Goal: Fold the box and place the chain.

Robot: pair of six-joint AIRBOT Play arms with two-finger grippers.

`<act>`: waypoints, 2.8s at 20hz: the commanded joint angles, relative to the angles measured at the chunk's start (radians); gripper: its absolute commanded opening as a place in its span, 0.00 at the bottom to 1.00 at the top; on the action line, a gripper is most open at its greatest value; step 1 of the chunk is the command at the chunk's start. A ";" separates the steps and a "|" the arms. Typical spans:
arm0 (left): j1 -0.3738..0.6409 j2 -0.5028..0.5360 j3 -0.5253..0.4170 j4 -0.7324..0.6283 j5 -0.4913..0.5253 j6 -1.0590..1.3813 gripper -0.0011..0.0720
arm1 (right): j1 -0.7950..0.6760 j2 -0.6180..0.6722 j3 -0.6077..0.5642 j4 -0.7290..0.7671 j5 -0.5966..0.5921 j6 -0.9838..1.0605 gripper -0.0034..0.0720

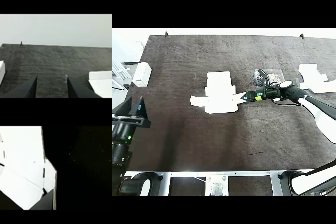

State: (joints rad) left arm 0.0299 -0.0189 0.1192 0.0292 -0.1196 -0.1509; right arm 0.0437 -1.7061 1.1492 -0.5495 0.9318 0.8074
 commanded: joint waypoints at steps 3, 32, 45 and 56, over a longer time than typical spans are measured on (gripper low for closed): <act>0.000 -0.110 0.002 0.008 -0.034 -0.044 0.58 | 0.020 0.024 -0.013 -0.008 -0.032 0.001 0.05; -0.019 -1.854 1.544 0.582 -0.988 -0.507 0.36 | 0.048 0.060 -0.074 0.089 -0.173 -0.042 0.05; -0.176 -2.077 1.847 0.771 -1.066 -0.667 0.69 | 0.048 0.061 -0.075 0.097 -0.173 -0.053 0.05; -0.192 -2.136 1.853 0.609 -1.073 -0.573 0.68 | 0.048 0.061 -0.075 0.097 -0.171 -0.060 0.06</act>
State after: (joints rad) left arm -0.1600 -2.1384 1.9675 0.7090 -1.1919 -0.7597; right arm 0.0921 -1.6459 1.0740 -0.4526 0.7586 0.7490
